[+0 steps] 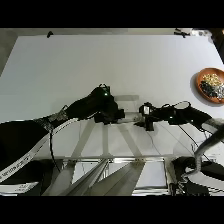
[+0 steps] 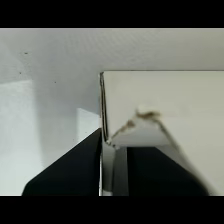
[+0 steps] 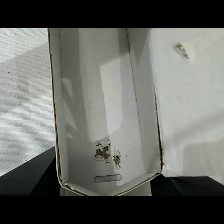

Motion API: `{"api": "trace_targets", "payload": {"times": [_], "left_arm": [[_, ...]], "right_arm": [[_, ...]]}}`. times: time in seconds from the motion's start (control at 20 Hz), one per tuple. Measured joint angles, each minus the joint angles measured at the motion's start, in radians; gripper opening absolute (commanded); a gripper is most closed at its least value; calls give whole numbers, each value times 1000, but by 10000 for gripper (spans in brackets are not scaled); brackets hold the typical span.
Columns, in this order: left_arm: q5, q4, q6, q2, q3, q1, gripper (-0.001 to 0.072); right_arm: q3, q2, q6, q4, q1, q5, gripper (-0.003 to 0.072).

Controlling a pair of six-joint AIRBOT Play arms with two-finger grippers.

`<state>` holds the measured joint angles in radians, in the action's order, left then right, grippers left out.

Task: Fold the box and place the chain.

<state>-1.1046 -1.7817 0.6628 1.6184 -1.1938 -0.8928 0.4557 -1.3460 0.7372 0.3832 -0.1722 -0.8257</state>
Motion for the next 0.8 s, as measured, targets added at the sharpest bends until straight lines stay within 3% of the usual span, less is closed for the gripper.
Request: {"api": "trace_targets", "payload": {"times": [0.25,0.3,0.4,0.55,0.7,0.75,0.8], "left_arm": [[-1,10,2,0,0,0,151],[-1,13,2,0,0,0,131],[-10,27,2,0,0,-1,5],[-13,38,5,0,0,-1,2],[-11,43,4,0,0,-2,12],[-11,43,5,0,0,-2,50],[-6,43,6,0,0,-1,157]], "right_arm": [[0,0,0,0,0,0,406],[0,0,0,-1,0,1,406],[0,0,0,-1,0,1,406],[0,0,0,-1,0,1,406],[0,0,0,-2,0,1,406],[0,0,0,-2,0,1,406],[0,0,-1,-2,0,2,406]]}}
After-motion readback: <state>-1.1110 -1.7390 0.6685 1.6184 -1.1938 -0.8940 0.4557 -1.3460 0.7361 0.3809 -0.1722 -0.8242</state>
